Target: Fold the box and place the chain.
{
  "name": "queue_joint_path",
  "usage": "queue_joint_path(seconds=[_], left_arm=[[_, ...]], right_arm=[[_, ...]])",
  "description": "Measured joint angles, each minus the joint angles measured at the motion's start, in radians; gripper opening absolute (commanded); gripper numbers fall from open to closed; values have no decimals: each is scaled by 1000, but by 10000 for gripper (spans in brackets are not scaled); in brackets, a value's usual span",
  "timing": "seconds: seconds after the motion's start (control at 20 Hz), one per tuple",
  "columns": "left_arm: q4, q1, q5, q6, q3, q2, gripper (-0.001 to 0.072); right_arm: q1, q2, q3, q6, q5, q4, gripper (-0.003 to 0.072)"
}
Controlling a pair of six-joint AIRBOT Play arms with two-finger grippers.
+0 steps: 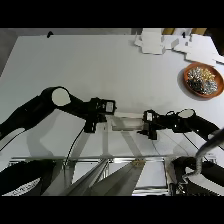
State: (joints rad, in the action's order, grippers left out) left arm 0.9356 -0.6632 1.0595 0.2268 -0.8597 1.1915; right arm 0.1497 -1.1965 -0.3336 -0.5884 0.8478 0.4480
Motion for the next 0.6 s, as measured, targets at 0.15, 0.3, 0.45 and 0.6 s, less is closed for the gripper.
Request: queue_joint_path(seconds=[0.15,0.3,0.45,0.6], left_arm=[[-47,-77,-101,24,0,10,6],[-145,-113,-297,35,0,39,3],[-246,-126,-488,39,0,89,3],[-320,-130,-603,46,0,165,3]], right_arm=[[0,0,0,0,0,0,434],[0,0,0,0,1,0,434],[0,0,0,0,1,0,434],[0,0,0,0,1,0,434]])
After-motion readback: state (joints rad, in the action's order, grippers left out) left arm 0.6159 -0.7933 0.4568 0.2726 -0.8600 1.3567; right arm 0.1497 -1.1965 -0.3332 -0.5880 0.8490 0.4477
